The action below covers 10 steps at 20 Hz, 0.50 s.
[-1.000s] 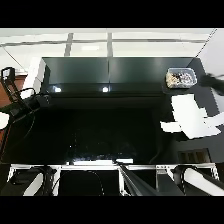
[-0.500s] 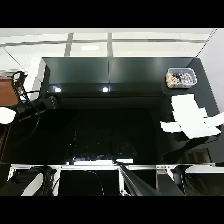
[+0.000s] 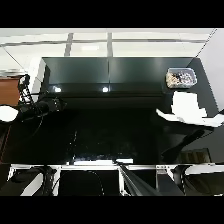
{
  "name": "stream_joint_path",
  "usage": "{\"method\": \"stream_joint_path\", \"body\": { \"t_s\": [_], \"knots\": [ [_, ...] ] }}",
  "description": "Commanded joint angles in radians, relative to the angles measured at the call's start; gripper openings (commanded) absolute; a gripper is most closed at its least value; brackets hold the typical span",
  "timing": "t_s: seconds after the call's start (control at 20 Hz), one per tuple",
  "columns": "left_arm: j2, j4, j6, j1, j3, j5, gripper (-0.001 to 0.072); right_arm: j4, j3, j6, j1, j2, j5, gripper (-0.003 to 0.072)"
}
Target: Fold the box and place the chain.
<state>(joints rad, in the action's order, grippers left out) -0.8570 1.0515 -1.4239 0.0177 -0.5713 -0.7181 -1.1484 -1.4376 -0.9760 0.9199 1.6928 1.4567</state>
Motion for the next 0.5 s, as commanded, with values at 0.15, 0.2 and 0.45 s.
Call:
{"method": "stream_joint_path", "body": {
  "t_s": [0.15, 0.2, 0.45],
  "knots": [
    [-0.001, -0.072, 0.011, -0.001, 0.0, -0.066, 0.071, 0.36, 0.293, 0.011, -0.042, -0.337, -0.121, 0.0015],
    [-0.001, -0.082, 0.011, -0.005, 0.0, -0.076, 0.0709, 0.428, 0.372, 0.014, -0.072, -0.41, -0.142, 0.0015],
    [-0.02, -0.378, 0.24, -0.06, 0.0, -0.059, 0.0709, 0.589, 0.772, 0.057, -0.368, -0.69, -0.246, 0.0015]
  ]
}}
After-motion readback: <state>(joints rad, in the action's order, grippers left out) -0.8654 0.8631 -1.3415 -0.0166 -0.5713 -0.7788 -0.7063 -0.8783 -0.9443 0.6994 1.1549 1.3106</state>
